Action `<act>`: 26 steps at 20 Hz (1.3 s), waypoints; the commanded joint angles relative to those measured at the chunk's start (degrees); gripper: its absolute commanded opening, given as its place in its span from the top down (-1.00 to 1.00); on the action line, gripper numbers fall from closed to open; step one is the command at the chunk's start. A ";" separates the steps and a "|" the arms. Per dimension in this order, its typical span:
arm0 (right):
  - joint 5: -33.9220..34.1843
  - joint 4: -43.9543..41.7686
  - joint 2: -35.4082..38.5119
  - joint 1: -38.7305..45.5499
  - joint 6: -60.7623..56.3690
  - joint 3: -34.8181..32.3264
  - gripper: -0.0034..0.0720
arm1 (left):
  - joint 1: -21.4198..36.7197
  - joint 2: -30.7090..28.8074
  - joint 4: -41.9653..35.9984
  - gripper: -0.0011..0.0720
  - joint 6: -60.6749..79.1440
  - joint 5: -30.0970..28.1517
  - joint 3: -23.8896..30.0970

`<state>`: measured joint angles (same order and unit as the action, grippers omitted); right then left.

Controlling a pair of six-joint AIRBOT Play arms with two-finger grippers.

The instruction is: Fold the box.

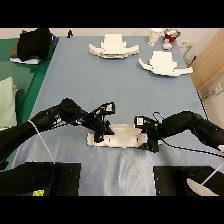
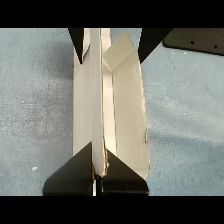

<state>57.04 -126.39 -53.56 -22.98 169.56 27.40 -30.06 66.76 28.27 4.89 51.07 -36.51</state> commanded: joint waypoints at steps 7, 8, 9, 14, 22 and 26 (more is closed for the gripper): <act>-0.52 -0.81 -1.42 0.48 -1.11 0.02 -1.00 | 0.04 0.04 0.00 0.94 0.02 -0.02 -0.02; -1.33 -0.87 -1.95 0.46 -1.07 0.02 -1.00 | 0.04 0.04 0.00 0.94 0.02 -0.02 -0.02; -2.38 -1.18 -2.60 0.44 -0.74 0.02 -0.98 | 0.04 0.04 0.00 0.94 0.04 -0.02 -0.02; -3.96 -2.47 -4.22 0.37 2.45 -0.83 -0.80 | 0.04 0.04 0.00 0.94 0.02 -0.02 -0.02; -10.08 -2.71 -4.24 0.00 2.45 -3.23 -0.81 | 0.04 0.04 0.00 0.93 0.02 -0.02 0.00; -11.23 -2.36 -4.24 -1.31 2.45 -3.82 -0.81 | 0.04 0.04 0.00 0.93 0.02 -0.02 -0.02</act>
